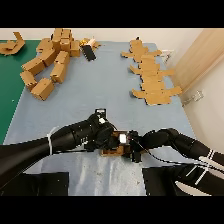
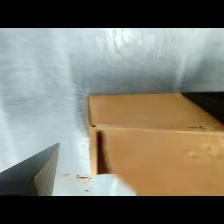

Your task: Fold the box.

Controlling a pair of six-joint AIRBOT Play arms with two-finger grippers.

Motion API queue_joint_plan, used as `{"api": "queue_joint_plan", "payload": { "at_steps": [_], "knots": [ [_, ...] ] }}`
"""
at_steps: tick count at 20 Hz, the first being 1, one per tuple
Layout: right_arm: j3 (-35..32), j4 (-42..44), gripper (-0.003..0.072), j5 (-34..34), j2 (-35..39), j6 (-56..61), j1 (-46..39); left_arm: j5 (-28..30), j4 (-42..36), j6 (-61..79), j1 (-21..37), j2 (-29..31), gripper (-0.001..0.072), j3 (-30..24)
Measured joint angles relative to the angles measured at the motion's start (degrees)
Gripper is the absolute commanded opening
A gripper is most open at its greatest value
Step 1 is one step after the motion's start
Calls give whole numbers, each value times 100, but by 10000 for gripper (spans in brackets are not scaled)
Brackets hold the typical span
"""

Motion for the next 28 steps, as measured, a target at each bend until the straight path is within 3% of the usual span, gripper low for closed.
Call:
{"api": "queue_joint_plan", "payload": {
  "at_steps": [7, 8, 9, 14, 18, 20, 23, 26, 28],
  "knots": [
    [0, 0, 506, 0, 0, 2, 0, -151, 52, -4, 339, 474, 664, 7],
    [0, 0, 506, 0, 0, 2, 0, -153, 57, -4, 393, 509, 421, 9],
    [0, 0, 507, 0, 0, 2, 0, -149, 57, -2, 433, 542, 27, 15],
    [0, 0, 506, 0, 0, 2, 0, -334, 269, 442, 507, 800, 8, 74],
    [0, 2, 507, 0, 0, 2, 0, -813, 299, 1327, 951, 1453, 8, -444],
    [0, 2, 507, -2, 0, 2, 0, -815, -155, 2310, 1696, 1873, 8, -898],
    [0, 2, 507, -2, 0, 2, 0, -579, -833, 4092, 3353, 2184, 9, -1469],
    [0, 0, 506, -2, 0, 2, 0, -81, -1506, 6094, 4894, 2004, 9, -1722],
    [0, 0, 507, -2, 0, 4, 0, 411, -2286, 7584, 5569, 1742, 10, -1799]
  ]
}}
